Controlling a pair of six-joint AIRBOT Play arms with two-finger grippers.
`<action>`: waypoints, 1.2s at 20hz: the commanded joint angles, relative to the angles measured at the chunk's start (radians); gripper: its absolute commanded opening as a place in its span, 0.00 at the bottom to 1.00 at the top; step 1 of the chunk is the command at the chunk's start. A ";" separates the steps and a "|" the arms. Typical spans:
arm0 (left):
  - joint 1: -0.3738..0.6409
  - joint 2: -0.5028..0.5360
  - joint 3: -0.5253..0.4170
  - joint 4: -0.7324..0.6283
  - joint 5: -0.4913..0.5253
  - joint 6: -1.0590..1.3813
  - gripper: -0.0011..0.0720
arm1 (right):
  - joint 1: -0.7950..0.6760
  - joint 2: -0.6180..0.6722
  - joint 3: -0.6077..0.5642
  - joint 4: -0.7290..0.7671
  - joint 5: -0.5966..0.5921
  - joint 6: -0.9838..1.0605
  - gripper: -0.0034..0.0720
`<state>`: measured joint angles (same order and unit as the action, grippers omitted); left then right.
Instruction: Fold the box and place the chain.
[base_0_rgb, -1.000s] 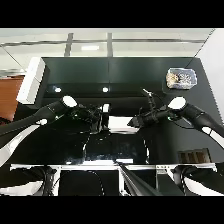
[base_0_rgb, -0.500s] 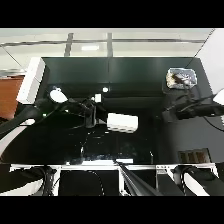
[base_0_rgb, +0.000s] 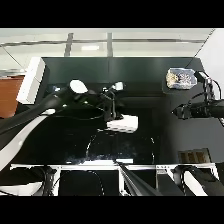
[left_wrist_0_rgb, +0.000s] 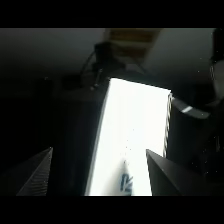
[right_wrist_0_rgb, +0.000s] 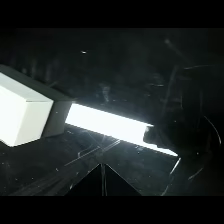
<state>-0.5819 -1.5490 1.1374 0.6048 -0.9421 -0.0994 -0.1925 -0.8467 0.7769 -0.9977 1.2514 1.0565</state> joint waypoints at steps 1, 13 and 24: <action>-0.074 -0.106 0.097 0.168 -0.089 -0.129 0.99 | -0.005 0.002 -0.001 -0.006 0.005 0.001 0.06; -0.099 -0.120 0.116 0.261 -0.204 -0.201 0.99 | -0.005 0.002 -0.001 -0.009 0.001 0.001 0.06; -0.145 0.036 0.145 0.690 -0.263 -0.578 0.37 | -0.005 0.002 -0.001 -0.026 0.001 -0.036 0.06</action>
<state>-0.7532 -1.5852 1.2766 1.1454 -1.1347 -0.5159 -0.1974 -0.8455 0.7757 -1.0161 1.2518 1.0306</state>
